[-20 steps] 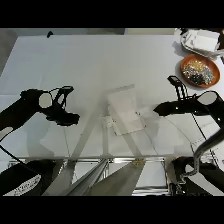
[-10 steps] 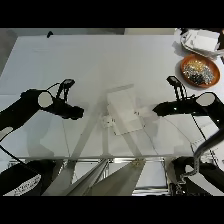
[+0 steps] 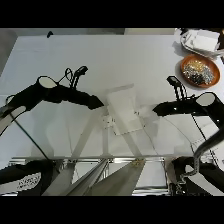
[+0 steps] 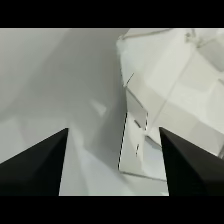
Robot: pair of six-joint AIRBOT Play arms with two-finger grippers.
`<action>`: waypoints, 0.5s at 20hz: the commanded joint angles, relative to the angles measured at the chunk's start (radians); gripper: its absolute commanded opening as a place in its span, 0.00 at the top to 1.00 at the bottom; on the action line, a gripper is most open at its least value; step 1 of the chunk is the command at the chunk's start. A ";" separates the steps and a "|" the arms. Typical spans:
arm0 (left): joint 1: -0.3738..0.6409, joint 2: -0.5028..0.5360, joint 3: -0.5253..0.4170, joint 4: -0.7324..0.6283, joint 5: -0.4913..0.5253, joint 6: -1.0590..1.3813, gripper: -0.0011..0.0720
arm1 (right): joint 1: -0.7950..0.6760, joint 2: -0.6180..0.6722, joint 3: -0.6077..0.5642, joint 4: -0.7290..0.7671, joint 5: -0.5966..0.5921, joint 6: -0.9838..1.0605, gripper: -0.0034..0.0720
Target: Fold the box and place the chain.
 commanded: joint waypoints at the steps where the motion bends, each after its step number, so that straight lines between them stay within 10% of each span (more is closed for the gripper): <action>1: 0.031 -0.172 0.107 -0.138 -0.128 0.151 0.12 | 0.001 0.000 0.000 0.000 0.002 0.000 0.94; 10: -0.082 -0.302 0.132 -0.251 -0.095 0.343 0.13 | 0.001 0.000 0.000 0.000 0.002 0.000 0.94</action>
